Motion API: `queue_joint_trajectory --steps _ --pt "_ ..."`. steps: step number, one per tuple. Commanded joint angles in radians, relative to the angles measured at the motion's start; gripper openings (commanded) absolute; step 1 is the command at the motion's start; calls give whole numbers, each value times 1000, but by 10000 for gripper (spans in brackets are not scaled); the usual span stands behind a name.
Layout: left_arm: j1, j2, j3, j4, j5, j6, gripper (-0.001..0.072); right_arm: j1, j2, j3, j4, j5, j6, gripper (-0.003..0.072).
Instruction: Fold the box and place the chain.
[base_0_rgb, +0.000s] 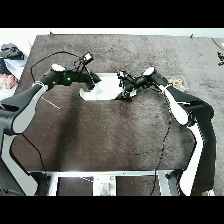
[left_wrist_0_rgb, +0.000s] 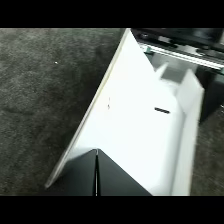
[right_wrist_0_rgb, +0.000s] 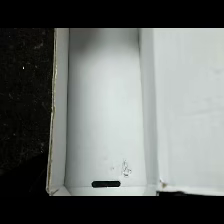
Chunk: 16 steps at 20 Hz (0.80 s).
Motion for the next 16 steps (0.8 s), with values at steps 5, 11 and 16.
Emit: queue_joint_trajectory --steps 5,11,16 --pt "0 -59 18 24 51 -34 11 0 0 0 0 0 0 279" --pt "0 -61 16 59 43 -36 11 0 0 0 0 0 0 279" --pt "0 -61 17 60 36 -35 12 0 0 0 0 0 0 279"
